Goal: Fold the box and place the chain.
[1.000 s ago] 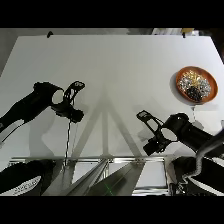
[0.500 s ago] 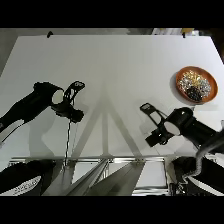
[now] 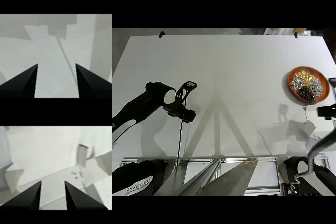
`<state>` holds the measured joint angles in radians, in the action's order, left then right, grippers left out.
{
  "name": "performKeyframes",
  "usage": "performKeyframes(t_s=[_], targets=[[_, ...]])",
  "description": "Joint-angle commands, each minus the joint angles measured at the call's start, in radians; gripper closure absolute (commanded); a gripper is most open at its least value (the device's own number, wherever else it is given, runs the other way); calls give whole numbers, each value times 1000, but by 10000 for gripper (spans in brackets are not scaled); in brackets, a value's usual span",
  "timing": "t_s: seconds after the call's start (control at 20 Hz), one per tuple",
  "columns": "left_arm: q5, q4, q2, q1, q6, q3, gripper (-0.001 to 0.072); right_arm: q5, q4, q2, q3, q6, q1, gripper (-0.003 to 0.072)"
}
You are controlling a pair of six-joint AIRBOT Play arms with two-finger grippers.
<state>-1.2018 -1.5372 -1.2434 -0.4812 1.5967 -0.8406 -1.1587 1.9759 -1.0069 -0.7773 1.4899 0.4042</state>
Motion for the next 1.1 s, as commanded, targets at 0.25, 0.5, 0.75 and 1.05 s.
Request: performKeyframes(t_s=[0.25, 0.5, 0.75, 1.05], targets=[[0, 3, 0, 0, 0, 0, 208, -27, 57, -383, -429, -169, 275, 271], [0, 3, 0, 0, 0, 0, 208, -62, 129, -535, -500, -202, 353, 269], [0, 3, 0, 0, 0, 0, 208, -85, 78, -593, -500, -277, 428, 271], [0, 3, 0, 0, 0, 0, 208, -167, 40, -649, -500, -295, 427, 423]])
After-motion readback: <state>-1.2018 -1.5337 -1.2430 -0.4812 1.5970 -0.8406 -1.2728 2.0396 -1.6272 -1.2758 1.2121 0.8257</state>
